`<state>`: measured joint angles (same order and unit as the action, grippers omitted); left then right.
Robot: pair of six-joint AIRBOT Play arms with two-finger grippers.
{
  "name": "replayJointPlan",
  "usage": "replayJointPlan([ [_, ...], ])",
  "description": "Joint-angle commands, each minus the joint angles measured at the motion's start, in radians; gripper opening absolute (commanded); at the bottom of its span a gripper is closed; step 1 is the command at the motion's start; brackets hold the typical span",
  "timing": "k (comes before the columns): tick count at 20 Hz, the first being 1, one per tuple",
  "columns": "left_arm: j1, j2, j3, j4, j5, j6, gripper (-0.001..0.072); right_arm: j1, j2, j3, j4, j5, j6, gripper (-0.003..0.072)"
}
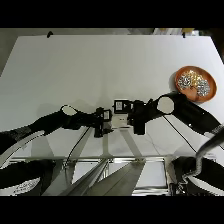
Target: Fold the box and place the chain.
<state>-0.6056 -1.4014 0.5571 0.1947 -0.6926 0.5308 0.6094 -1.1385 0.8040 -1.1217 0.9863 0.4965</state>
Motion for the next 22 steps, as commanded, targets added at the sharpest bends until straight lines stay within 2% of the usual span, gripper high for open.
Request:
replayJointPlan([
  [1,0.000,0.000,0.000,0.000,0.000,0.000,0.0142,0.000,0.000,0.000,0.009,0.024,0.001,0.0205],
  [3,-0.001,0.000,0.000,0.000,0.000,0.000,0.0142,0.000,0.000,0.000,0.016,0.026,0.004,0.0207],
  [5,-0.001,0.000,0.000,0.000,0.000,0.000,0.0142,0.000,0.000,0.000,0.031,0.027,0.004,0.0295],
  [6,0.000,0.000,0.000,0.000,0.000,0.000,0.0142,0.000,0.000,0.000,0.032,0.031,0.005,0.0308],
  [13,-0.001,0.000,0.000,0.000,0.000,0.000,0.0142,0.000,0.012,0.000,0.029,0.045,0.004,0.0308],
  [22,0.000,0.000,0.000,0.000,0.000,0.000,0.0142,0.000,0.138,0.000,0.027,0.046,0.004,0.0307],
])
